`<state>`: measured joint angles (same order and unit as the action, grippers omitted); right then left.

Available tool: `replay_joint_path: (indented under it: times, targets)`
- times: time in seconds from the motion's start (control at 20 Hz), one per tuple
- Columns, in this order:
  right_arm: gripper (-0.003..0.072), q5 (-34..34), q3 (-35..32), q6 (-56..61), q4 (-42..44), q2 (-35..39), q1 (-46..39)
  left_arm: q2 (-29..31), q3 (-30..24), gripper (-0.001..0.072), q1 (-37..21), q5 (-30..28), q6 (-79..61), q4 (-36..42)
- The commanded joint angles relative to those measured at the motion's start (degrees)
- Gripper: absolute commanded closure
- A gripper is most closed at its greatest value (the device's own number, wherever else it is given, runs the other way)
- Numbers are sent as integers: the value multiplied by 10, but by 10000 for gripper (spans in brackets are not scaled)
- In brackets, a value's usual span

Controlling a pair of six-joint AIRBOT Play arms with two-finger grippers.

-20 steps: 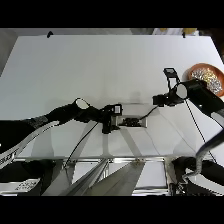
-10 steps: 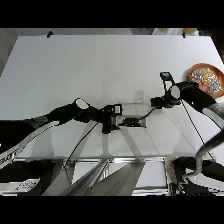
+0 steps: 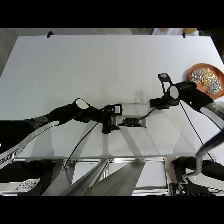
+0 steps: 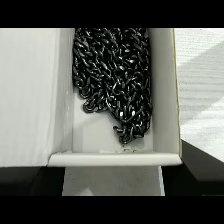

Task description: Fold the box and place the chain.

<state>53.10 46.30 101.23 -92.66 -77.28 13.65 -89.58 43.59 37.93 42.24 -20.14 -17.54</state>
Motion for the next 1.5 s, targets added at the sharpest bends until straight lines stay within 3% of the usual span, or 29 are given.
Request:
replay_joint_path:
  times: [0.0,0.35,0.7,1.05,1.2,1.45]
  targets:
    - [669,30,1,-24,4,33,0,0,0,395,0,0,0,0]
    - [668,116,1,-105,110,174,5,0,0,395,0,0,0,0]
    - [668,137,1,-113,197,289,121,0,0,395,0,0,0,0]
    - [668,88,1,-113,246,297,225,0,0,395,0,0,0,0]
    - [667,46,1,-113,242,292,240,0,0,395,0,0,0,0]
    - [666,45,1,-113,209,245,240,0,0,395,0,0,0,0]
